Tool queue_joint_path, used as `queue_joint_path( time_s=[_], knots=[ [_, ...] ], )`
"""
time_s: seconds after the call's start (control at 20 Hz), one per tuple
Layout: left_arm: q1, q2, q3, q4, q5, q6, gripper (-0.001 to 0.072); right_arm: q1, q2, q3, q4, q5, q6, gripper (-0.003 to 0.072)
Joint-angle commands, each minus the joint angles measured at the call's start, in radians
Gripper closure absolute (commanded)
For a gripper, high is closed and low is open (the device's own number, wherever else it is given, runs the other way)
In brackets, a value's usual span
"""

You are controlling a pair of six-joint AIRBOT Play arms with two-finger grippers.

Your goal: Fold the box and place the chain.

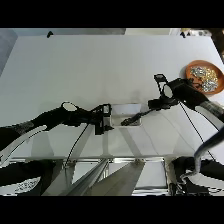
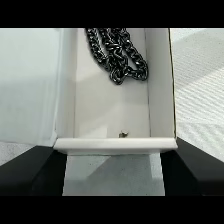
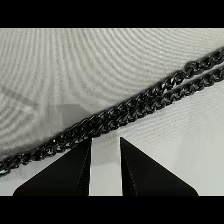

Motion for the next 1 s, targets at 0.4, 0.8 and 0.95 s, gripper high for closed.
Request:
queue_joint_path(
  time_s=[0.4,0.8,0.95],
  knots=[
    [0.000,0.000,0.000,0.000,0.000,0.000,0.0575,0.006,0.016,0.000,-0.003,-0.008,-0.008,0.0486],
    [0.000,0.000,0.000,0.000,0.000,0.000,0.0575,-0.012,0.030,-0.001,-0.027,-0.027,0.005,0.0487],
    [0.000,0.000,0.000,0.000,0.000,0.000,0.0575,-0.032,0.008,-0.001,-0.025,-0.014,0.011,0.0486]
  ],
)
